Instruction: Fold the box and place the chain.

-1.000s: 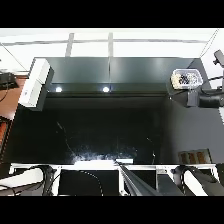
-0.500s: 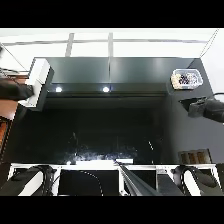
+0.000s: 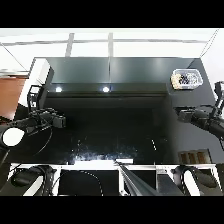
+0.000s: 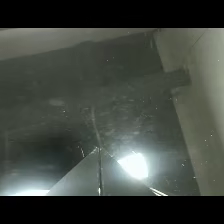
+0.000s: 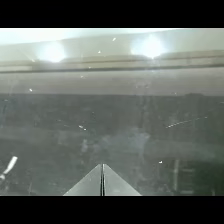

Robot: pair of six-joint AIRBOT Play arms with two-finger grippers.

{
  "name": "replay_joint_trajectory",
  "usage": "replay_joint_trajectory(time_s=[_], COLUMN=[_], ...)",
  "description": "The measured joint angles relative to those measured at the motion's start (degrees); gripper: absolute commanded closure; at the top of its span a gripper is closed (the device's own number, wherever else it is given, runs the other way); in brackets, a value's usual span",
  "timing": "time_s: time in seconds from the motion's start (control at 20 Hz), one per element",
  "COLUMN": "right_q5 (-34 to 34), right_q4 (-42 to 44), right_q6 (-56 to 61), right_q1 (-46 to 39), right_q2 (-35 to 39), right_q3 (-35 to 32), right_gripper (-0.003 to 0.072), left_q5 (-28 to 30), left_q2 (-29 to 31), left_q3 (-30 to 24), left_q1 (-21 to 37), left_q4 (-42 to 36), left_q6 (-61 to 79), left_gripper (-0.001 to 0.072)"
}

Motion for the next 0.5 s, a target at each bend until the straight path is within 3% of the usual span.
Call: replay_joint_trajectory(time_s=[0.5], right_q5=[0.6], right_q4=[1.1], right_q6=[0.3], right_q1=[0.0], right_q2=[0.0], right_q3=[-0.7], right_gripper=[0.0674], left_q5=[1.7], left_q2=[0.7], left_q3=[-1.7], left_q1=[-0.7], left_q4=[-0.5], left_q6=[-0.2], left_gripper=[0.0682])
